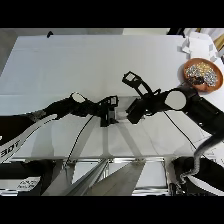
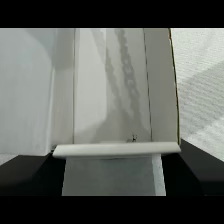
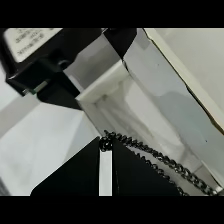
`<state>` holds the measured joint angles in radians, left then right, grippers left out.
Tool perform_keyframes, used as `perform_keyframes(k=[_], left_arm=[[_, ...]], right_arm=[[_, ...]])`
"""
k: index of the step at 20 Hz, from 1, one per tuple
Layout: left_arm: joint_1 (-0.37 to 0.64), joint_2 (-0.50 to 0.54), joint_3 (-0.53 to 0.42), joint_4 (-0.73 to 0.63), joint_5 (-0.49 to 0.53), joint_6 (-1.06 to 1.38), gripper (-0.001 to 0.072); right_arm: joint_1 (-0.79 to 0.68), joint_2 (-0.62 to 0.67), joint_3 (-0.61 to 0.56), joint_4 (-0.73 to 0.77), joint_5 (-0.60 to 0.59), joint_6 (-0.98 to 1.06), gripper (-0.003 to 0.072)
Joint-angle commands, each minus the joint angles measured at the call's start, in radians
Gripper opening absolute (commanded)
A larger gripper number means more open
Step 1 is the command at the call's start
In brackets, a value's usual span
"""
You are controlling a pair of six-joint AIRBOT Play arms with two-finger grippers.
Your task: Fold the box and place the chain.
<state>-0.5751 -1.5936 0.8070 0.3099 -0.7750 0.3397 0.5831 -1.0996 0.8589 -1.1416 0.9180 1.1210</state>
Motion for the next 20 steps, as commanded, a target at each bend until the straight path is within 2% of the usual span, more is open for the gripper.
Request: perform_keyframes(k=[1, 11, 16, 19, 20], left_arm=[[0.0, 0.0, 0.0, 0.0, 0.0, 0.0, 0.0085], [0.0, 0.0, 0.0, 0.0, 0.0, 0.0, 0.0085], [0.0, 0.0, 0.0, 0.0, 0.0, 0.0, 0.0085], [0.0, 0.0, 0.0, 0.0, 0.0, 0.0, 0.0085], [0.0, 0.0, 0.0, 0.0, 0.0, 0.0, 0.0085]], right_arm=[[0.016, -0.062, -0.039, 0.003, -0.107, 0.006, 0.0015], [0.016, -0.192, -0.054, 0.041, -0.164, 0.007, 0.0016], [0.016, -0.199, -0.055, 0.045, -0.199, 0.008, 0.002], [0.016, -0.194, -0.055, 0.059, -0.201, 0.008, 0.0209], [0.016, -0.182, -0.055, 0.066, -0.201, 0.007, 0.0226]])
